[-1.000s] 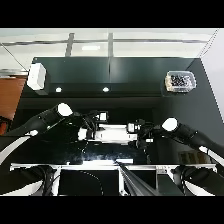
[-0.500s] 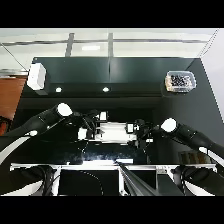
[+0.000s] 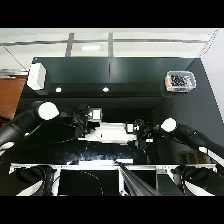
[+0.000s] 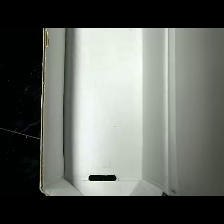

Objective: Fold the box and place the chain.

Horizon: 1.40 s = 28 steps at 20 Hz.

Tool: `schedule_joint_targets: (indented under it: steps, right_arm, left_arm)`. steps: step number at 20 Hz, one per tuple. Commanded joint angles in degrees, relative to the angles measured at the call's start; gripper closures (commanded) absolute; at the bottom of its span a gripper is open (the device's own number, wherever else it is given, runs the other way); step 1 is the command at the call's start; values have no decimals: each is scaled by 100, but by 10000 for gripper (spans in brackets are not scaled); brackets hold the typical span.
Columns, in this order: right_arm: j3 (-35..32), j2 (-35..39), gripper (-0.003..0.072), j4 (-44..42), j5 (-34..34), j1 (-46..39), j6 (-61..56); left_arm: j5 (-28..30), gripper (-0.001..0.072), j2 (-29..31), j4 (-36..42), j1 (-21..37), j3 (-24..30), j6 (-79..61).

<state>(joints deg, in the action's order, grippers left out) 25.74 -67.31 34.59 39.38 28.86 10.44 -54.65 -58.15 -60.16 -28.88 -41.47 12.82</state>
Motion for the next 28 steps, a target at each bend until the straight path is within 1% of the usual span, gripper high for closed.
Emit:
schedule_joint_targets:
  steps: [1, 2, 3, 4, 5, 6, 7, 8, 9, 11, 13, 15, 17, 20, 22, 23, 25, 28]
  right_arm:
    - [-4, -4, 192, 4, 46, 7, 35]
    - [-4, -4, 192, 4, 46, 4, 35]
    - [-4, -4, 192, 2, 46, 7, 35]
    - [-4, -4, 192, 2, 44, 7, 35]
    - [-4, -4, 192, 2, 46, 4, 35]
    - [-4, -4, 192, 2, 46, 7, 35]
    - [-4, -4, 192, 2, 46, 4, 35]
    - [-4, -4, 192, 2, 46, 4, 35]
    - [-4, -4, 192, 2, 44, 4, 33]
    - [-4, -4, 192, 2, 44, 7, 35]
    - [-4, -4, 192, 2, 44, 7, 35]
    - [-4, -4, 192, 2, 44, 4, 35]
    - [-4, -4, 192, 2, 44, 4, 35]
    - [-4, -4, 192, 2, 42, 7, 35]
    - [-4, -4, 192, 2, 42, 7, 35]
    - [-4, -4, 192, 2, 42, 4, 35]
    - [-4, -4, 192, 2, 42, 4, 33]
    - [-4, -4, 192, 2, 44, 7, 35]
  left_arm:
    - [-758, 464, 671, -686, 2, -15, 1591]
    - [-988, 677, 713, -632, -2, -13, 1963]
    - [-1200, 680, 688, -352, -9, 11, 2465]
    - [-1292, 680, 632, 247, -31, 94, 2769]
    - [-1211, 680, 562, 894, -66, 210, 2747]
    - [-772, 680, 466, 1497, -122, 348, 2726]
    - [-133, 680, 356, 1928, -179, 470, 2723]
    - [667, 679, 195, 2312, -229, 588, 2636]
    - [1283, 679, -9, 2568, -284, 658, 2302]
    - [1987, 680, -584, 2785, -476, 645, 1598]
    - [2304, 680, -1075, 2789, -560, 597, 1567]
    - [2253, 680, -1351, 2778, -566, 584, 1565]
    - [2245, 680, -1388, 2756, -566, 581, 1565]
    - [2236, 680, -1335, 2758, -564, 505, 1565]
    - [2205, 680, -1163, 2682, -564, 448, 1565]
    - [2133, 680, -1029, 2524, -557, 426, 1567]
    - [1801, 681, -734, 2124, -516, 411, 1576]
    - [981, 680, -315, 1738, -275, 411, 1596]
